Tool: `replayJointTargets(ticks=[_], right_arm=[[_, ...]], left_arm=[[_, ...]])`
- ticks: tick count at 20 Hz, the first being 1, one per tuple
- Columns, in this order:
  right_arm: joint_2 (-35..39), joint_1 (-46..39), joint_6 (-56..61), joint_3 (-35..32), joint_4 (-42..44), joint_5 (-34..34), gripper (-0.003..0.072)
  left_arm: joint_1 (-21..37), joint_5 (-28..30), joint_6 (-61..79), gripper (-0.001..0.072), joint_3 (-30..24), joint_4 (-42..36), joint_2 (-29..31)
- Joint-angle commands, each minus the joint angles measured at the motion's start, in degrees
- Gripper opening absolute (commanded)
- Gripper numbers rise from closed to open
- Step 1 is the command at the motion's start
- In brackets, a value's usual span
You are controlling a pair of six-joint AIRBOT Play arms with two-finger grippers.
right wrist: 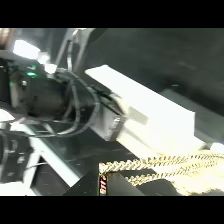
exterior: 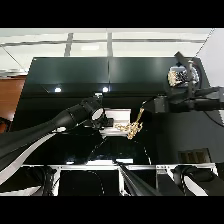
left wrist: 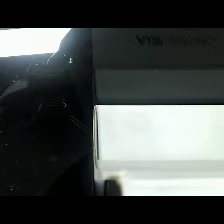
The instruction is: Fold the box and place the chain.
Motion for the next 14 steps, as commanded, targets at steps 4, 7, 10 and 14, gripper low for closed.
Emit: replayJointTargets(ticks=[4, 7, 10, 14], right_arm=[[-5.9, 6.9, -1.4, -1.7, 6.1, -7.0, 0.0013], [-8.8, 9.6, -0.9, -2.7, 4.2, -8.2, 0.0015], [-9.6, 9.4, -0.9, -3.4, 2.9, -9.1, 0.0325], [-7.1, -0.2, -5.0, -3.3, 0.4, -0.7, 0.0325]], left_arm=[[0.0, 0.0, 0.0, 0.003, 0.0, 0.0, 0.0], [0.0, 0.0, 0.0, 0.0029, 0.0, 0.0, 0.0], [0.0, 0.0, 0.0, 0.003, 0.0, 0.0, 0.0], [0.0, 0.0, 0.0, 0.003, 0.0, 0.0, 0.0]])
